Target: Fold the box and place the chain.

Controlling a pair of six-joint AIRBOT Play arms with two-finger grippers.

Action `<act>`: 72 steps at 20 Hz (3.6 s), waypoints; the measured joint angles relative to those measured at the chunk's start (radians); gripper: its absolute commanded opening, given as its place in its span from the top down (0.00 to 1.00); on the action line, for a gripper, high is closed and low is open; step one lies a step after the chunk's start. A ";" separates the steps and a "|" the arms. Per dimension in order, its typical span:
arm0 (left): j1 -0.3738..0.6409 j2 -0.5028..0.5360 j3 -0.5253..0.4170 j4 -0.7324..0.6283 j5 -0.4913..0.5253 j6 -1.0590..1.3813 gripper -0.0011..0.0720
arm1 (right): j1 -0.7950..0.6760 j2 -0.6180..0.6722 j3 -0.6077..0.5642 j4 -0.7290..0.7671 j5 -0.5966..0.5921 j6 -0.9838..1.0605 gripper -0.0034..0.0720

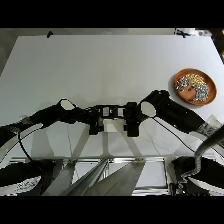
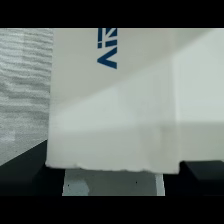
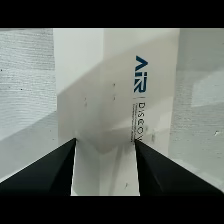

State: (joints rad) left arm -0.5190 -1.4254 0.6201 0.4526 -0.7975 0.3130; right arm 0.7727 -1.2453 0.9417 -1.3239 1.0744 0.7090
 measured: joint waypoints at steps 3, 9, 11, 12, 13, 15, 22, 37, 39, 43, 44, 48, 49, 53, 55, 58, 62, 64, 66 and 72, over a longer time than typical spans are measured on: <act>0.000 0.000 0.000 0.000 0.000 0.000 0.53 | 0.000 0.000 -0.002 -0.004 -0.006 -0.001 0.48; 0.000 0.000 0.000 0.000 0.000 -0.002 0.53 | 0.000 0.020 -0.003 -0.033 -0.016 0.000 0.57; 0.000 0.000 0.000 0.000 0.000 0.000 0.53 | 0.000 0.044 -0.003 -0.056 -0.029 0.001 0.57; 0.000 0.000 0.000 -0.001 0.000 -0.001 0.53 | 0.000 0.056 -0.003 -0.065 -0.038 0.007 0.57; 0.000 0.000 0.000 0.000 0.000 0.000 0.53 | 0.000 0.066 -0.003 -0.073 -0.049 0.010 0.57; 0.000 0.000 0.000 0.001 0.000 0.003 0.53 | 0.000 0.079 -0.003 -0.090 -0.069 0.020 0.57; 0.000 0.000 0.000 0.000 0.000 0.002 0.53 | 0.000 0.087 -0.003 -0.068 -0.095 0.061 0.55; 0.000 0.000 0.000 0.000 0.000 0.001 0.53 | 0.000 0.032 -0.003 0.062 -0.107 0.047 0.46; 0.000 0.000 0.000 0.000 0.000 -0.002 0.53 | 0.000 0.029 -0.003 0.041 -0.109 0.063 0.49; 0.000 0.000 0.000 -0.001 0.000 -0.002 0.53 | 0.001 0.026 -0.003 0.014 -0.114 0.088 0.49; 0.000 0.000 0.000 -0.001 0.000 -0.002 0.53 | 0.001 0.026 -0.003 0.010 -0.116 0.089 0.51; 0.000 0.000 0.000 -0.002 0.002 -0.002 0.53 | 0.001 0.026 -0.003 0.002 -0.122 0.096 0.60; 0.000 0.000 0.000 -0.002 0.002 -0.002 0.53 | 0.001 0.026 -0.003 0.000 -0.127 0.096 0.61; 0.000 0.000 0.000 -0.002 0.003 -0.002 0.53 | 0.000 0.026 -0.003 -0.004 -0.151 0.099 0.66; 0.000 0.000 0.000 -0.002 0.003 -0.001 0.53 | 0.000 0.026 -0.003 -0.005 -0.162 0.101 0.66; 0.000 0.000 0.000 -0.001 0.003 0.000 0.53 | 0.000 0.026 -0.006 -0.005 -0.169 0.113 0.66; 0.000 0.000 0.000 0.000 0.002 0.000 0.53 | 0.001 0.026 -0.026 0.000 -0.183 0.127 0.67; 0.000 0.000 0.000 0.000 0.001 0.000 0.53 | 0.001 0.026 -0.034 0.000 -0.192 0.133 0.67; 0.001 0.000 0.000 0.000 0.002 0.000 0.53 | 0.001 0.026 -0.038 0.000 -0.201 0.140 0.67; 0.001 0.000 0.000 0.000 0.002 0.000 0.53 | 0.001 0.026 -0.062 0.005 -0.226 0.151 0.66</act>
State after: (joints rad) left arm -0.5182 -1.4254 0.6205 0.4526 -0.7956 0.3134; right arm 0.7734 -1.2194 0.8795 -1.3186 0.8486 0.8597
